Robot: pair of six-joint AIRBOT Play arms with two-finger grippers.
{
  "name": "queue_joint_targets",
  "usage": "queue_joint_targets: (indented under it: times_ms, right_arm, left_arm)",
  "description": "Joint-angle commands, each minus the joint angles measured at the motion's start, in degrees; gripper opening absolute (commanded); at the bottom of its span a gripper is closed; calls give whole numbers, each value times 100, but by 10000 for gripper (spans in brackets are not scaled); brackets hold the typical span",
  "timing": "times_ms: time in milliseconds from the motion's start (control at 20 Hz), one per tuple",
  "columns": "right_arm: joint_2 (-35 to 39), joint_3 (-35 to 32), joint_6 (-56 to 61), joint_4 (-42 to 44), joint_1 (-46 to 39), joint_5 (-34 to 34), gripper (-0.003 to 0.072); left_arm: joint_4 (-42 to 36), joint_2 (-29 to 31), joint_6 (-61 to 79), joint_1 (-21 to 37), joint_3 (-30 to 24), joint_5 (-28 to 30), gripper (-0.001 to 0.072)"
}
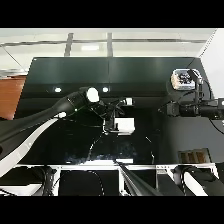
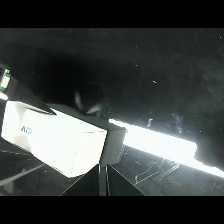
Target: Fold the box and place the chain.
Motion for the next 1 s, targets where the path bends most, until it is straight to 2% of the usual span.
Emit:
queue_joint_targets:
  times_ms: [0, 50, 100, 150, 200, 300, 400, 550, 650, 800, 950]
  right_arm:
    - [4, -2, 13, 0, -4, 9, 50]
    - [4, -2, 13, 0, -4, 9, 50]
    - [4, -2, 13, 0, -4, 11, 50]
    - [4, -2, 13, 0, -4, 11, 50]
    - [4, -2, 13, 0, -4, 9, 50]
    - [4, -2, 13, 0, -4, 11, 50]
    - [4, -2, 13, 0, -4, 9, 50]
    - [4, -2, 15, 2, -4, 9, 50]
    - [4, -2, 15, 2, -4, 9, 50]
    - [4, -2, 17, 4, -4, 7, 50]
    - [4, -2, 17, 4, -2, 7, 50]
  left_arm:
    - [1027, -4, -789, -223, 4, 225, 709]
    - [1309, -4, -966, -297, 4, 254, 697]
    - [1534, -2, -1106, -358, 42, 223, 615]
    - [1644, 7, -1279, -376, 129, 122, 419]
    - [1668, 37, -1432, -341, 256, -9, 390]
    - [1832, 177, -1799, -131, 549, -264, 388]
    - [2367, 367, -2616, 308, 916, -555, 387]
    - [3077, 623, -3766, 1464, 1504, -645, 387]
    - [3080, 564, -4210, 2459, 1930, -254, 386]
    - [2896, 223, -4758, 3786, 2374, 811, 387]
    - [2791, -684, -4734, 4690, 3333, 761, 388]
